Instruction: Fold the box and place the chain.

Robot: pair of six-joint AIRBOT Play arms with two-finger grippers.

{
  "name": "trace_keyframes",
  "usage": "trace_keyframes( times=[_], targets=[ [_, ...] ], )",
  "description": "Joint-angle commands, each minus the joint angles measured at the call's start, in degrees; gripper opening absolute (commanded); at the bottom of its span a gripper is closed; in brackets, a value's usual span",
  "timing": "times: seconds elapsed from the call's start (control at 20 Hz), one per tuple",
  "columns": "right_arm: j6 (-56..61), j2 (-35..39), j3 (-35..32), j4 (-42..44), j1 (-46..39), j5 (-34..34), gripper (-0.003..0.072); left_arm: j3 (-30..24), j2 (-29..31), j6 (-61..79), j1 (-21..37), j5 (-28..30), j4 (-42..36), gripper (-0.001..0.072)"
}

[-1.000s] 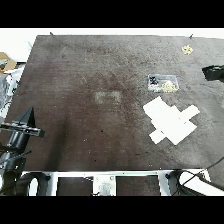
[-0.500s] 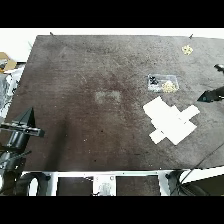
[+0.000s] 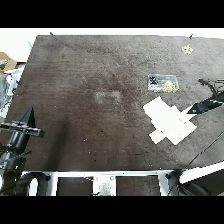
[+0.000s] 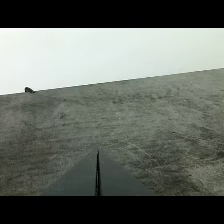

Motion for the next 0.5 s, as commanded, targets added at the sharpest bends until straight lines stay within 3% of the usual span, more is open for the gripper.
trace_keyframes(
  times=[0.0, 0.1, 0.15, 0.25, 0.45],
  targets=[
    [-5.0, -1.1, -1.6, 1.1, 0.5, 0.6, 0.0305, 0.0, 0.0, 0.0, 0.0, 0.0, 0.0, 0.0012],
    [-5.1, -1.7, -1.8, 1.0, 0.6, 1.2, 0.0301, 0.0, 0.0, 0.0, 0.0, 0.0, 0.0, 0.0012],
    [-6.2, -1.7, -1.8, 1.4, 0.6, 1.9, 0.0132, 0.0, 0.0, 0.0, 0.0, 0.0, 0.0, 0.0012],
    [-7.6, -1.7, -1.8, 3.1, 0.5, 6.2, 0.0001, 0.0, 0.0, 0.0, 0.0, 0.0, 0.0, 0.0012],
    [-7.3, 1.8, -5.2, 9.0, 0.7, 11.1, 0.0000, 0.0, 0.0, 0.0, 0.0, 0.0, 0.0, 0.0012]
  ],
)
